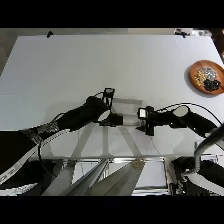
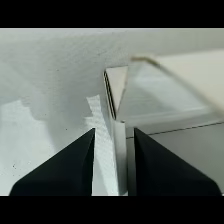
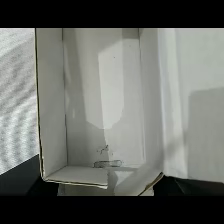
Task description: Fold the box and place the chain.
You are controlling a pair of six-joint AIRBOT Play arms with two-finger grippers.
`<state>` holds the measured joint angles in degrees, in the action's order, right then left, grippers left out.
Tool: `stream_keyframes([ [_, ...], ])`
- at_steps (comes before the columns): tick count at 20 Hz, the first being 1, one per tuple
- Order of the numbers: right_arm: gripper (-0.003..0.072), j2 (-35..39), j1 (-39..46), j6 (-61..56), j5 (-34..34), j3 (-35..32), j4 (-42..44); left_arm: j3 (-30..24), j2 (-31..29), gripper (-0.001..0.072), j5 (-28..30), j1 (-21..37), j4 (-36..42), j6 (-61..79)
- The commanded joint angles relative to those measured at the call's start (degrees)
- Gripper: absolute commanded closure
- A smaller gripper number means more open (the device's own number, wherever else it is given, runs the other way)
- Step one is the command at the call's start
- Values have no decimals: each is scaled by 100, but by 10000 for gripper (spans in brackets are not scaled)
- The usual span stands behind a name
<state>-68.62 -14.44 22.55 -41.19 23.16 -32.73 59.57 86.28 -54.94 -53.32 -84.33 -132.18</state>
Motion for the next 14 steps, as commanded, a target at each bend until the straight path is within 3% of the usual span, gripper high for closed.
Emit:
stream_keyframes([
  [1,204,4,-2,-15,-13,0,20,2,-4,535,116,0,31,-9],
  [2,204,4,-2,-15,-13,0,20,2,-4,708,111,0,31,-7],
  [8,204,4,-2,-15,-13,0,20,2,-7,688,61,2,258,378],
  [11,204,4,-2,-15,-13,0,20,2,-96,385,74,2,372,525],
  [14,204,4,-2,-15,-13,0,20,2,-267,370,98,15,289,796],
])
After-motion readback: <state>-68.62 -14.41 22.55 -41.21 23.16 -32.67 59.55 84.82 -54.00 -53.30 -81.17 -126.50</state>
